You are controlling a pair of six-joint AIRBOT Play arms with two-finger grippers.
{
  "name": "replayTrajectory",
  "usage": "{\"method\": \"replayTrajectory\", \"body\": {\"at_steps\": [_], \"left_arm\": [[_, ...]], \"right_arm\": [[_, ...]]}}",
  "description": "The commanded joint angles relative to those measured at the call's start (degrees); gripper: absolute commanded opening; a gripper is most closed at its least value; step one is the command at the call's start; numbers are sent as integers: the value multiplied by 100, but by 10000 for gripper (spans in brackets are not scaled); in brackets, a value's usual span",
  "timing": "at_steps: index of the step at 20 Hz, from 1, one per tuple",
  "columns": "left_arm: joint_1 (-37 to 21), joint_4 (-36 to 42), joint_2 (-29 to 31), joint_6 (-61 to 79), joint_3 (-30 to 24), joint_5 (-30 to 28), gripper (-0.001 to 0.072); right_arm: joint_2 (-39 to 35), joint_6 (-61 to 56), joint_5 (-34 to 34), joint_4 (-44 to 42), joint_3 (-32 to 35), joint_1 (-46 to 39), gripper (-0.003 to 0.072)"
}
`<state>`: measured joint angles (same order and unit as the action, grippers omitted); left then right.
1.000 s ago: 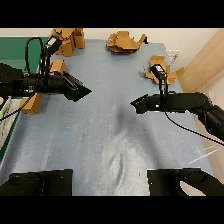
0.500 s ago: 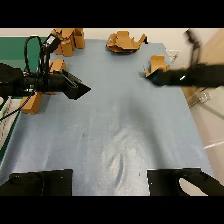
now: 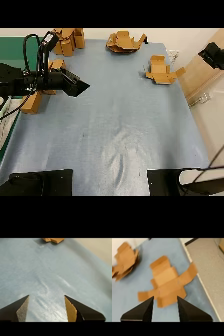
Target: Fold the box.
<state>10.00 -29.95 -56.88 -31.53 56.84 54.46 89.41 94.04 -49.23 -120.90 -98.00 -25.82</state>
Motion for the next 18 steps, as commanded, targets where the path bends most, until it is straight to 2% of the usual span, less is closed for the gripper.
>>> {"method": "replayTrajectory", "body": {"at_steps": [1,3,4,6,10,12,14,18], "left_arm": [[0,-173,0,4,2,-212,686],[0,-306,0,4,2,-326,685],[0,-326,0,4,2,-361,686],[0,-354,0,4,2,-426,686],[0,-365,0,4,2,-507,685],[0,-363,0,0,2,-501,685],[0,-354,0,0,2,-503,685],[0,-350,0,-2,2,-503,686]], "right_arm": [[1845,380,68,-850,-1491,-297,448],[2739,529,-70,-852,-2406,-184,464],[2944,697,70,-857,-2507,-151,471],[3058,1261,367,-636,-2312,-103,470],[3169,1322,669,131,-2192,-96,470],[3211,1427,813,162,-2192,-94,454],[3285,1510,935,107,-2192,-94,368],[3497,1786,929,-262,-2192,-92,371]]}}
